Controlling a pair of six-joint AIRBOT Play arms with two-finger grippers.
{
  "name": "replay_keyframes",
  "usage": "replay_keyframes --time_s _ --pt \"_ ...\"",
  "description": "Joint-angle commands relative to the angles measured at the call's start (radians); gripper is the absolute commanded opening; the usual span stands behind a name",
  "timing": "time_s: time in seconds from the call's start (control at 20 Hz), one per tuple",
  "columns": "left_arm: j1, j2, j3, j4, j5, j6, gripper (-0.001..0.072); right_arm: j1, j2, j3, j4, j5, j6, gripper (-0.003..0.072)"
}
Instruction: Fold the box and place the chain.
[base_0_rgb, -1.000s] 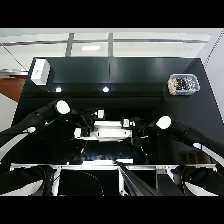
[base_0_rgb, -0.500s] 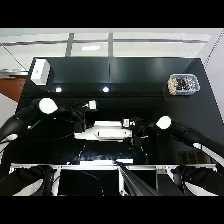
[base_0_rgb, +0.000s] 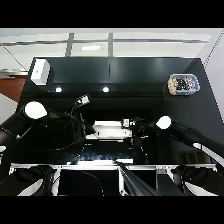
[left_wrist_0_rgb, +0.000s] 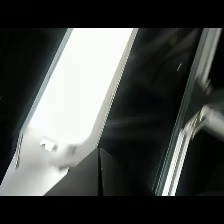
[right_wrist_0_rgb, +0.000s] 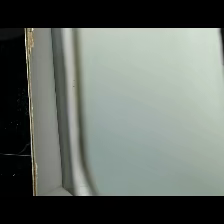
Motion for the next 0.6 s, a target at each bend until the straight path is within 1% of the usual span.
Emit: replay_keyframes --time_s 0.0,0.05,0.1,0.2,0.25,0.5,0.55 --pt "-0.004 -0.006 -0.083 -0.254 0.304 -0.016 0.0027 -0.001 0.0 -0.001 0.0 0.0 0.0 0.0535" --pt "-0.004 -0.02 -0.097 -0.265 0.388 -0.016 0.0027 -0.001 0.0 -0.001 0.0 0.0 0.0 0.0535" --pt "-0.004 -0.039 -0.099 -0.266 0.443 -0.016 0.0027 -0.001 0.0 -0.001 0.0 0.001 0.0 0.0535" --pt "-0.005 -0.087 -0.099 -0.271 0.483 -0.016 0.0027 -0.001 0.0 -0.001 0.0 0.0 0.0 0.0535" --pt "-0.005 -0.114 -0.099 -0.271 0.482 -0.016 0.0027 -0.001 0.0 -0.001 0.0 0.001 0.0 0.0535" --pt "-0.005 -0.243 -0.099 -0.24 0.339 -0.012 0.0026 -0.001 0.0 -0.001 0.0 0.0 0.0 0.0535" --pt "-0.005 -0.253 -0.099 -0.237 0.33 -0.008 0.0027 -0.001 0.0 -0.001 0.0 0.0 0.0 0.0535"
